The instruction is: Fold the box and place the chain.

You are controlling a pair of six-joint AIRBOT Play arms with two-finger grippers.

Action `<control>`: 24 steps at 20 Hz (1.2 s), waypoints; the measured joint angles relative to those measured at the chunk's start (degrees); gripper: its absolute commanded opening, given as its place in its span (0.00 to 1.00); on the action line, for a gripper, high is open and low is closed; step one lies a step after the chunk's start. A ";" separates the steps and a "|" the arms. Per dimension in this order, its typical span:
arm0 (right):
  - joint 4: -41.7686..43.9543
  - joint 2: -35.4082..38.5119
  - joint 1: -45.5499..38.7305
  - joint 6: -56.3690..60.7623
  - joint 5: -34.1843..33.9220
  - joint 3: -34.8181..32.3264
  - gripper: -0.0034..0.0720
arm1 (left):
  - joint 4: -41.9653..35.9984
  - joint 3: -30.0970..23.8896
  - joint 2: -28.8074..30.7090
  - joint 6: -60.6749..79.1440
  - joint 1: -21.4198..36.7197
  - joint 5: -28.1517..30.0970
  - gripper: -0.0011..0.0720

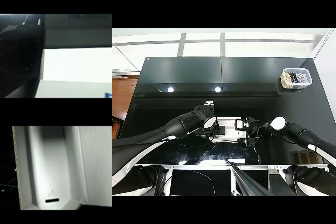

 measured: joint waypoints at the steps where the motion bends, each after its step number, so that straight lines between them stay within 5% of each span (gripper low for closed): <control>1: 0.00 0.00 0.00 0.02 0.00 0.00 0.67 | 0.04 0.00 0.04 -0.02 0.00 0.00 0.45; 4: 0.02 0.00 0.00 0.02 0.00 0.00 0.67 | 0.09 -0.02 0.07 -0.13 0.00 0.00 0.38; 6: 0.02 0.00 0.00 0.00 0.00 0.00 0.67 | 0.09 -0.02 0.07 -0.46 0.00 0.02 0.06; 14: 0.04 0.00 0.00 0.04 -0.02 0.00 0.68 | 0.22 -0.02 0.09 -1.09 0.00 0.24 0.05; 15: 0.02 0.00 0.00 0.04 -0.02 0.00 0.75 | 0.17 -0.02 0.09 -1.09 0.00 0.28 0.05; 16: 0.02 0.00 0.00 0.04 -0.02 0.00 0.96 | 0.15 -0.02 0.09 -1.05 0.00 0.35 0.05; 17: 0.00 0.00 0.00 -0.13 0.00 0.00 0.99 | 0.09 0.00 0.09 -0.92 0.00 1.01 0.05; 24: -7.23 8.13 -0.50 6.86 2.99 -0.07 0.99 | 0.11 0.00 0.09 -0.52 0.00 0.39 0.05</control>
